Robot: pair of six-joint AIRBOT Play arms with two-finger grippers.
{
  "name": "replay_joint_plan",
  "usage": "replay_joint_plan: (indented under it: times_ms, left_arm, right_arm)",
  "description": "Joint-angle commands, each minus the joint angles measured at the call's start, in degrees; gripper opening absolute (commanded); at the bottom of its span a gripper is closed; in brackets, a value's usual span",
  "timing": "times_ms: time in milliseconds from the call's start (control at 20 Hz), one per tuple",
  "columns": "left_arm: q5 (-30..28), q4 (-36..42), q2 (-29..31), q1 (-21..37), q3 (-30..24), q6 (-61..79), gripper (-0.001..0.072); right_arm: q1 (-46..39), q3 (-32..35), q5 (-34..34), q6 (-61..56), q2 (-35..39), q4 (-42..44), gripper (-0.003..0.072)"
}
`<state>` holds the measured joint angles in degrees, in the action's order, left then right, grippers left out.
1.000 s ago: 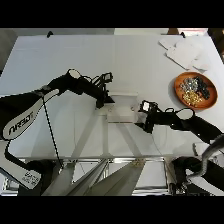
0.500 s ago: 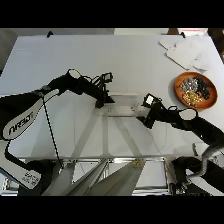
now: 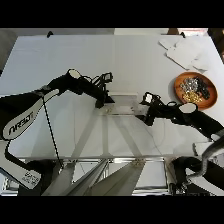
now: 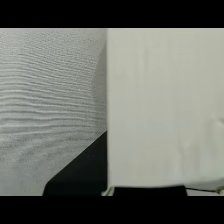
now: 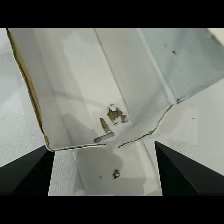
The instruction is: Fold the box and place the chain.
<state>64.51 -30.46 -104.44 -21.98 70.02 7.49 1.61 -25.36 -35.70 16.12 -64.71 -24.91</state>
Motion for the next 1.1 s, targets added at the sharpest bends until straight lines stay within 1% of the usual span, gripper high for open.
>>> replay_joint_plan:
  times_ms: [0,200,350,450,650,750,950,1050]
  left_arm:
    - [0.00,-0.02,-0.04,-0.02,-0.02,0.02,0.0016]
    - [0.02,-0.02,-0.04,-0.02,-0.02,0.02,0.0016]
    - [0.00,-0.02,-0.04,-0.02,-0.02,0.02,0.0016]
    - [0.00,-0.02,-0.04,-0.02,-0.02,0.02,0.0016]
    - [0.00,-0.02,-0.04,-0.02,-0.02,0.02,0.0016]
    - [0.00,-0.02,-0.04,-0.02,-0.02,0.02,0.0016]
    - [0.00,-0.02,-0.04,-0.02,-0.02,0.02,0.0016]
    - [0.00,-0.02,-0.04,-0.02,-0.02,0.02,0.0016]
  right_arm:
    - [-1.84,-1.70,-1.31,0.52,-1.29,-0.61,0.0692]
    - [-2.21,-4.04,-6.51,4.96,-3.89,-0.31,0.0692]
    - [-2.21,-5.25,-7.10,6.64,-6.71,-0.28,0.0692]
    - [-2.23,-6.99,-8.70,6.86,-9.20,-0.35,0.0692]
    - [-2.23,-12.57,-15.52,6.84,-14.47,-0.33,0.0692]
    - [-2.23,-13.90,-18.27,6.84,-16.74,-0.31,0.0692]
    - [-2.23,-13.90,-17.22,6.69,-20.22,-0.20,0.0692]
    - [-2.49,-13.92,-17.33,4.37,-20.15,-2.60,0.0692]
